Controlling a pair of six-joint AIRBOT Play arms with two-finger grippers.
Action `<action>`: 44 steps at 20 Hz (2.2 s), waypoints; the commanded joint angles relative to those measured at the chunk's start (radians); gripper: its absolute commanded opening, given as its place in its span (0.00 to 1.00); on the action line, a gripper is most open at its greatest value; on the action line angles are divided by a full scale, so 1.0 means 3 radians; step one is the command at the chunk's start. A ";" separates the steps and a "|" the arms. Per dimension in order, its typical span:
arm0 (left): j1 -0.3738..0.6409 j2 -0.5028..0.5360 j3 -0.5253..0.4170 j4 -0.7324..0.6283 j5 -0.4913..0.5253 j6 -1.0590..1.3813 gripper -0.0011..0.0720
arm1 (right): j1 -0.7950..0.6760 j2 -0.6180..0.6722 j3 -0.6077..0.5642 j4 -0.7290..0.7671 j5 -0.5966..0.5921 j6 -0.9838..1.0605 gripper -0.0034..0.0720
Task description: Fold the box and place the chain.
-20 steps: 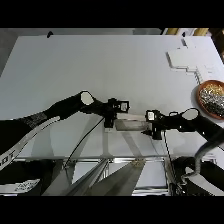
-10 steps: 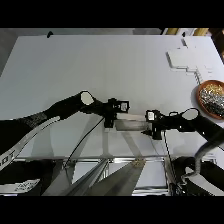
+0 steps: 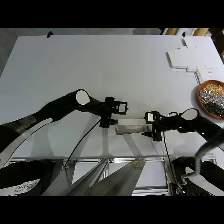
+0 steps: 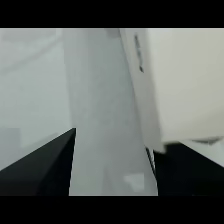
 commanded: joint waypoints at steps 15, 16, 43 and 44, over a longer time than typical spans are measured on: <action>-0.0898 0.0739 0.0003 0.0961 -0.0238 -0.1883 0.02 | 0.0000 0.0003 -0.0001 0.0008 -0.0005 0.0005 0.49; -0.0983 0.0674 0.0003 0.0963 -0.0048 -0.1942 0.02 | 0.0000 0.0004 -0.0001 0.0006 -0.0006 0.0005 0.49; -0.0348 0.0540 0.0347 0.1142 -0.0334 -0.2491 0.02 | 0.0000 0.0003 -0.0001 0.0006 0.0005 0.0005 0.49; -0.0348 0.0579 0.0341 0.1217 -0.0652 -0.2528 0.02 | 0.0000 0.0003 -0.0001 0.0006 0.0005 0.0005 0.49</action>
